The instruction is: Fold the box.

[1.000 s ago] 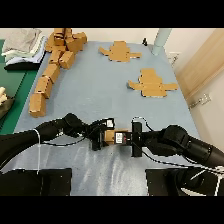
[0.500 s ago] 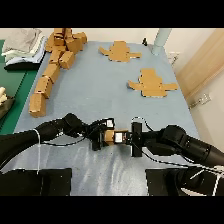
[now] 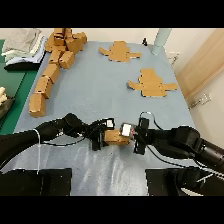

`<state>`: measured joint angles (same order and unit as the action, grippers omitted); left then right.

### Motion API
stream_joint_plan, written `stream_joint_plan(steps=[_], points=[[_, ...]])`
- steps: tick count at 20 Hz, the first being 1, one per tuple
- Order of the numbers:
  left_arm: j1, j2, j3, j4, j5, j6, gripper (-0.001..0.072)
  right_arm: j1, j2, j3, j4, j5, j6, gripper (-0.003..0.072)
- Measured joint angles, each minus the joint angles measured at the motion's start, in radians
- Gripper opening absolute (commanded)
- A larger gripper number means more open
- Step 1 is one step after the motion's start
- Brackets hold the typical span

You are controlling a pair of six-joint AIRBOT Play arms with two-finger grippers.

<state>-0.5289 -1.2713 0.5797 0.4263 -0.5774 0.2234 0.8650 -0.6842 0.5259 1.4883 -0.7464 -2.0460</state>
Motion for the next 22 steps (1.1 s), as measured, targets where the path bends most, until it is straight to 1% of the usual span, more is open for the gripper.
stream_joint_plan(steps=[2, 5, 10, 12, 15, 19, 22], points=[[0.0, 0.0, 0.0, 0.0, 0.0, 0.0, 0.0394, -0.032, 0.007, 0.0, -0.061, -0.009, 0.174, 0.0005], [0.0, 0.0, 0.0, 0.0, 0.0, 0.0, 0.0394, -0.116, -0.013, 0.0, -0.111, -0.03, 0.444, 0.0006], [0.0, 0.0, 0.0, 0.0, 0.0, 0.0, 0.0394, -0.253, -0.108, 0.0, -0.132, -0.079, 0.875, 0.0007], [0.0, 0.0, 0.0, 0.0, 0.0, 0.0, 0.0394, -0.274, -0.133, 0.0, -0.13, -0.092, 0.99, 0.0007], [0.0, 0.0, 0.0, -0.002, 0.0, 0.0, 0.0394, -0.288, -0.15, 0.0, -0.121, -0.101, 1.08, 0.0007], [0.0, 0.006, 0.007, -0.001, 0.005, -0.009, 0.0394, -0.296, -0.158, 0.0, -0.117, -0.106, 1.126, 0.0007], [0.006, 0.058, 0.017, 0.033, 0.048, -0.112, 0.0394, -0.297, -0.159, 0.0, -0.116, -0.108, 1.139, 0.0007]])
